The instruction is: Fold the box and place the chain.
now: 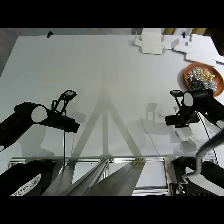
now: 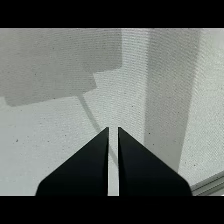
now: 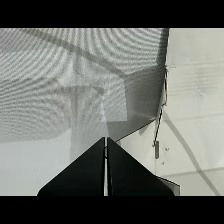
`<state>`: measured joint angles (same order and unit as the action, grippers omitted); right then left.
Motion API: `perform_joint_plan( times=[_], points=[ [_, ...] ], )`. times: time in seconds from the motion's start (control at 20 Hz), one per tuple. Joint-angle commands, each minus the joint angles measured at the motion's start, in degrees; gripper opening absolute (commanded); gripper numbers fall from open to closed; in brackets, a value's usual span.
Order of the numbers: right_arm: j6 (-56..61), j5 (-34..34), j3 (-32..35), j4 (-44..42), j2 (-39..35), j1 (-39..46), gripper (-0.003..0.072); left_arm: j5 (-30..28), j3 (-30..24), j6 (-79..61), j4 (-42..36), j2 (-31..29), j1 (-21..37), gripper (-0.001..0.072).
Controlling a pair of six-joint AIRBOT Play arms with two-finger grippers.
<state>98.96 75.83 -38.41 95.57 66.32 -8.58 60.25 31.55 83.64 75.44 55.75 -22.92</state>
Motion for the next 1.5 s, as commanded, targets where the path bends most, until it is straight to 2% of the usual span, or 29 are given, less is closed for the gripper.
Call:
perform_joint_plan(
  times=[0.0,0.55,0.7,0.8,1.0,1.1,1.2,1.25,1.3,1.35,1.4,1.45],
  points=[
    [0.0,0.02,0.02,-0.02,-0.04,0.02,0.0025,-0.02,-0.02,-0.02,0.0,0.04,-0.04,0.007],
    [0.07,-0.24,0.02,-0.13,-0.04,0.02,0.0025,-0.02,-0.02,-0.02,0.0,0.04,-0.04,0.007],
    [0.07,-6.99,0.0,-2.14,-0.04,0.02,0.0025,-0.02,-0.02,-0.02,0.0,0.02,-0.04,0.007],
    [-0.83,-6.99,-1.51,-1.86,-0.04,0.02,0.0025,0.0,-0.02,-0.02,0.0,0.02,-0.04,0.007],
    [-7.63,1.79,-11.78,5.51,-0.07,0.02,0.0025,-0.02,-0.02,-0.02,0.0,0.02,-0.04,0.007],
    [-10.86,4.52,-15.87,15.89,-0.07,0.04,0.0024,-0.02,-0.02,-0.02,0.0,0.02,-0.04,0.007],
    [-10.73,4.48,-16.22,25.29,0.04,2.38,0.0026,-0.02,-0.02,-0.02,0.0,0.02,-0.04,0.007],
    [-10.84,3.82,-16.22,25.73,0.17,5.09,0.0027,-0.02,-0.02,-0.02,0.0,0.02,-0.04,0.007],
    [-10.97,2.91,-16.22,25.77,0.44,8.63,0.0134,-0.02,-0.02,-0.02,0.0,0.04,-0.04,0.007],
    [-11.45,2.82,-16.22,25.79,0.9,12.33,0.0392,-0.02,-0.02,-0.02,0.0,0.02,-0.04,0.007],
    [-12.92,2.86,-16.22,25.75,1.62,16.68,0.0585,-0.02,-0.02,-0.02,0.0,0.02,-0.04,0.007],
    [-13.79,2.99,-16.22,25.7,2.23,20.76,0.0587,-0.02,-0.02,-0.02,0.0,0.02,-0.04,0.007]
  ],
)
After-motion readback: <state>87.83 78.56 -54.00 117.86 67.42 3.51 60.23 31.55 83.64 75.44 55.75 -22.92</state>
